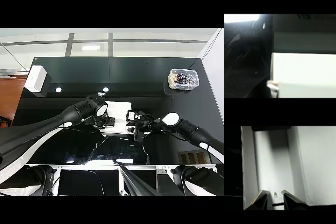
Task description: Fold the box and place the chain.
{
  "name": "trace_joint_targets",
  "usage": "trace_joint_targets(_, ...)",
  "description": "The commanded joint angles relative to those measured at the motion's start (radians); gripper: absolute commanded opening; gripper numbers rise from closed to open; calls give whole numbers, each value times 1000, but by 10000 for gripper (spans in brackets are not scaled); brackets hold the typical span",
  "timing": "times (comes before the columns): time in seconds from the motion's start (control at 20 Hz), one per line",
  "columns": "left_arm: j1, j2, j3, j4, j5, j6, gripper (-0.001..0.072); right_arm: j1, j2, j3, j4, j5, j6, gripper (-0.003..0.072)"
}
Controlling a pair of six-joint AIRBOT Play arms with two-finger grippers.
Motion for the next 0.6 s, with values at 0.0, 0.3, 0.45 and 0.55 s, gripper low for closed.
trace_joint_targets(0.0, 0, 0, 0, -1, 5, -3, 27, 2, -6, 0, 79, -1, 1, 229)
trace_joint_targets(0.3, 1, 0, 0, -1, 5, -2, 27, 1, -10, 0, 88, -6, 26, 262)
trace_joint_targets(0.45, 0, 0, 0, -1, 5, -2, 27, 1, -10, -1, 84, -23, 51, 250)
trace_joint_targets(0.55, 0, 0, 0, 0, 5, -2, 27, 1, -10, 0, 88, -26, 51, 418)
